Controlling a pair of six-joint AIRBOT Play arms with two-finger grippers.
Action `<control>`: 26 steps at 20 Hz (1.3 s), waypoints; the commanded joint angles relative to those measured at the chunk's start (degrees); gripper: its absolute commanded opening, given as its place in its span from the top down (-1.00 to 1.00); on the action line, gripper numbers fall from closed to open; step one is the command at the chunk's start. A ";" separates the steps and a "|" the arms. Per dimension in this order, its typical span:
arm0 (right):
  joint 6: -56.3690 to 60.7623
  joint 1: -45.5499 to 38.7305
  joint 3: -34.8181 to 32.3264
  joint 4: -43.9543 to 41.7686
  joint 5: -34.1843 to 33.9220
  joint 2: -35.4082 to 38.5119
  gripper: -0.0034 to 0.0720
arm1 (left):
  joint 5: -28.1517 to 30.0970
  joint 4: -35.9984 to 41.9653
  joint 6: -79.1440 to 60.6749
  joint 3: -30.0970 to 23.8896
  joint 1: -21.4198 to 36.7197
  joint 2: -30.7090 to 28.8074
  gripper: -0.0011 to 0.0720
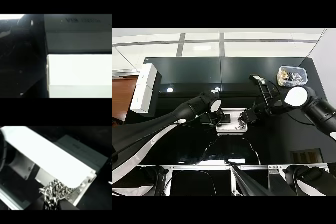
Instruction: Fold the box and place the chain.
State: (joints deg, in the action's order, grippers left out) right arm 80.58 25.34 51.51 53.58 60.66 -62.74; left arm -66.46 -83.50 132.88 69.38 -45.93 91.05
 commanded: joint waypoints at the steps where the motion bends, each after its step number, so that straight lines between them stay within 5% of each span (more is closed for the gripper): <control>1: 0.24 0.63 -1.64 -0.22 -4.76 -0.83 0.87 | 0.00 -0.02 0.00 0.00 0.04 -0.02 0.90; 2: 1.16 0.76 -1.64 0.13 -5.20 -1.18 0.86 | -0.02 -0.02 0.00 0.00 0.04 -0.02 0.90; 4: 1.70 0.72 -1.64 0.61 -5.53 -1.44 0.32 | 0.00 0.00 0.00 0.00 0.04 -0.02 0.90; 6: 1.70 0.33 -1.57 3.06 -3.08 -1.29 0.32 | -0.02 0.00 0.00 0.00 0.04 -0.02 0.90; 8: 1.68 -1.55 -1.57 7.85 2.95 -0.61 0.05 | 0.00 0.04 0.02 0.00 0.04 -0.02 0.90; 13: 1.73 -9.60 -1.60 22.82 11.58 4.17 0.06 | 0.31 0.46 0.07 0.00 0.04 -0.02 0.90; 24: 0.57 -13.55 -1.64 19.91 11.96 4.70 0.05 | 0.17 2.60 -1.27 0.17 0.17 -0.02 0.90; 25: 0.57 -13.55 -1.64 19.91 11.96 4.70 0.05 | -0.24 2.60 -1.25 0.33 0.17 -0.04 0.83; 26: 0.59 -13.55 -1.64 19.91 11.96 4.70 0.06 | -0.55 2.49 -0.70 0.55 0.15 -0.13 0.34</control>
